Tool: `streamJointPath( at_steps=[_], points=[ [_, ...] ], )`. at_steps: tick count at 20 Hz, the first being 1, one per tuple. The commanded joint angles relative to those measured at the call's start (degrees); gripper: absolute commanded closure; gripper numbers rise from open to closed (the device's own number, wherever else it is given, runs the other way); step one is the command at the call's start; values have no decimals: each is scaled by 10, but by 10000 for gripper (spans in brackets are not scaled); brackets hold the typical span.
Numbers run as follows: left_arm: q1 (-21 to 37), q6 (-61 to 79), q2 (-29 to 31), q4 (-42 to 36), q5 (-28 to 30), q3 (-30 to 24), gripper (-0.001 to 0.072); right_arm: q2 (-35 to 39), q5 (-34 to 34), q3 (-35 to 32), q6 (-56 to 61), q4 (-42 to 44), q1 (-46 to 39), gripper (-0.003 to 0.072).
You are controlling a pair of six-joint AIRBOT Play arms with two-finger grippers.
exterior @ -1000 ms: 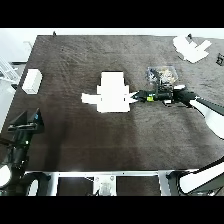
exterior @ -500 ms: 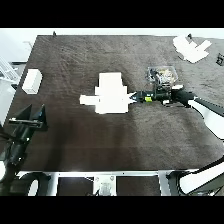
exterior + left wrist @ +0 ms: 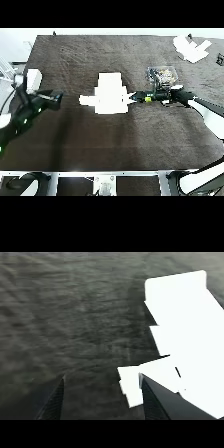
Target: Fold the box and place the chain.
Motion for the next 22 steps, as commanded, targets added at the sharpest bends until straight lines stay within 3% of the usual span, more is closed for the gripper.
streamJointPath(
  at_steps=[1,3,6,10,16,22],
  points=[
    [0,3,-177,10,-97,144,191,0,0,1,1,0,1,680],
    [0,-40,-264,34,-147,229,191,0,0,1,1,0,1,680],
    [0,-163,-385,143,-223,374,191,0,-2,1,1,6,0,680],
    [0,-288,-499,234,-324,532,191,0,-4,0,2,10,0,680],
    [-13,-372,-586,280,-394,653,191,0,-7,0,6,11,0,681],
    [-57,-415,-650,322,-398,719,189,0,-8,0,5,11,0,680]
  ],
)
